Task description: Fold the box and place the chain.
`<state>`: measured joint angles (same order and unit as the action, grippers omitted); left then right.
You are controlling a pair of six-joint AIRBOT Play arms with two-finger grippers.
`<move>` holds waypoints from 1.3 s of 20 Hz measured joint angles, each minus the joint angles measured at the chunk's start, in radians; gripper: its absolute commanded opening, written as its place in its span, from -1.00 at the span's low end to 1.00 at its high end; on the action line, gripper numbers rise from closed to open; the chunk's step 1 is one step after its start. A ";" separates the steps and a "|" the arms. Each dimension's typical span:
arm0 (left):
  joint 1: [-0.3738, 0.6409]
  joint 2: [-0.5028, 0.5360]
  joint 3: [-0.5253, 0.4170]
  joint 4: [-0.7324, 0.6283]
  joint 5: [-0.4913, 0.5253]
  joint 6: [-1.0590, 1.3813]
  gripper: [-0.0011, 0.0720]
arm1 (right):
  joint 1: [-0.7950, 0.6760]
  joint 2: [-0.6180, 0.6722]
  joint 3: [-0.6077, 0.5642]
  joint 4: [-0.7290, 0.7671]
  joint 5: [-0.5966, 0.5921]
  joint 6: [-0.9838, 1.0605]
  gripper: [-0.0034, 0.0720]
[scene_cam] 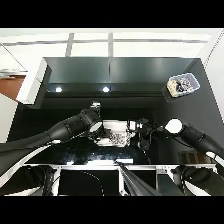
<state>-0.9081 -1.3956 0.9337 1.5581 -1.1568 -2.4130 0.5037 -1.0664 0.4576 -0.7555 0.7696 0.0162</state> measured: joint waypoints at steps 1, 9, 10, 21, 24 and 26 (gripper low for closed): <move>0.000 0.000 0.000 0.000 0.000 0.000 -0.89 | 0.001 -0.009 -0.001 0.012 -0.001 -0.019 0.99; 0.000 0.000 0.000 0.000 0.000 0.000 -0.89 | 0.027 -0.070 -0.001 0.048 -0.031 -0.070 0.97; 0.000 0.000 0.000 0.000 0.000 0.000 -0.89 | 0.034 -0.072 -0.001 0.049 -0.035 -0.071 0.86; 0.000 0.000 0.000 0.004 -0.003 0.000 -0.89 | 0.056 -0.075 -0.001 0.027 -0.026 -0.043 -0.76; 0.000 0.000 0.000 0.002 -0.002 0.000 -0.89 | 0.039 -0.044 -0.002 -0.034 -0.002 0.026 -0.76; 0.000 0.000 0.000 0.000 -0.002 0.000 -0.89 | 0.013 -0.005 0.002 -0.063 0.028 0.085 -0.77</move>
